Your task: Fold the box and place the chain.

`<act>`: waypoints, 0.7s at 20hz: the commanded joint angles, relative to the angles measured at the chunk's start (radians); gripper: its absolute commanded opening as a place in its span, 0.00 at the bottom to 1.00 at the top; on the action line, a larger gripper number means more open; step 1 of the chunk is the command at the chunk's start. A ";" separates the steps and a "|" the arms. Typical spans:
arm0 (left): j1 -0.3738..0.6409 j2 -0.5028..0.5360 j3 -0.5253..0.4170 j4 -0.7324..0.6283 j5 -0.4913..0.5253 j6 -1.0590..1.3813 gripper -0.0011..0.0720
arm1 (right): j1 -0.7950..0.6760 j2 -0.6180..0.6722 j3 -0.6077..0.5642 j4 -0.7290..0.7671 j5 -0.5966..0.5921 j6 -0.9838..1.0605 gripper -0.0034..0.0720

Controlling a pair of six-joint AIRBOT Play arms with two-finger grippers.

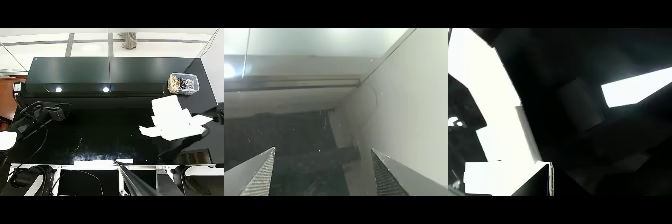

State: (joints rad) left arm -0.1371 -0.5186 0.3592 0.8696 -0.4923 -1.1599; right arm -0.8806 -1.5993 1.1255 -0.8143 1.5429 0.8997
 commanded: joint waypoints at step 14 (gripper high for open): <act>0.000 -0.019 0.000 -0.032 -0.182 -0.020 0.98 | 0.953 0.828 -0.723 0.594 -0.743 -0.307 0.06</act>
State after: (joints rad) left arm -0.1371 -0.5270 0.3592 0.8536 -0.5877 -1.1622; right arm -0.0620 -0.9237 0.5297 -0.3756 0.9310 0.7486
